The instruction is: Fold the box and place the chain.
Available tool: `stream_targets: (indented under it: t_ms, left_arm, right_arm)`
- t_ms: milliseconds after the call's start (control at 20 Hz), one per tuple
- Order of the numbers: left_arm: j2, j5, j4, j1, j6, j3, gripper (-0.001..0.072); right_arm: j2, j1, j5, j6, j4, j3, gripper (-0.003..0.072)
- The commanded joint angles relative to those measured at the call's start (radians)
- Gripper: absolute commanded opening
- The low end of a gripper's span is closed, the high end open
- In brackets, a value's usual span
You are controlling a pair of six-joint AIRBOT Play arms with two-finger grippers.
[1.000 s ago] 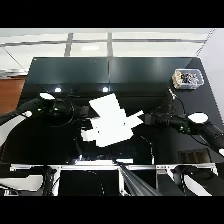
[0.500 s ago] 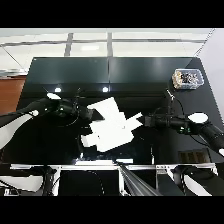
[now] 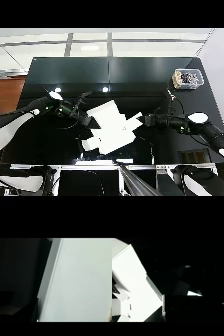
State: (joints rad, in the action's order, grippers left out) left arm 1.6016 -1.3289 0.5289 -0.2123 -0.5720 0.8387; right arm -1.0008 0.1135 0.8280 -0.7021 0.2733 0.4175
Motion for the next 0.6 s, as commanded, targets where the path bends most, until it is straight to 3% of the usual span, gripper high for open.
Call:
stream_targets:
  t_ms: [0,200,300,350,450,500,550]
  left_arm:
    - [0.0,0.028,0.013,-0.013,-0.014,0.001,0.0292]
    - [0.0,0.114,0.014,-0.062,-0.064,0.001,0.0285]
    - [0.0,0.088,0.023,-0.077,-0.063,0.001,0.0177]
    - [0.0,0.074,0.042,-0.08,-0.063,0.001,0.006]
    - [-0.001,0.042,0.069,-0.079,-0.063,0.001,0.0027]
    - [-0.006,0.033,0.077,-0.076,-0.063,0.002,0.0027]
    - [-0.018,0.034,0.093,-0.075,-0.066,0.002,0.0026]
  right_arm:
    - [0.001,0.001,-0.002,-0.001,-0.002,0.0,0.0017]
    - [0.001,0.0,-0.002,0.0,-0.008,0.0,0.0017]
    - [0.001,0.0,-0.005,0.0,-0.011,0.0,0.0017]
    - [0.001,0.0,-0.006,0.0,-0.011,0.0,0.0017]
    - [0.001,0.0,-0.005,0.0,-0.01,0.002,0.0021]
    - [0.001,-0.004,-0.005,0.0,-0.008,0.008,0.0179]
    - [0.001,-0.021,0.018,0.0,0.0,0.021,0.0526]
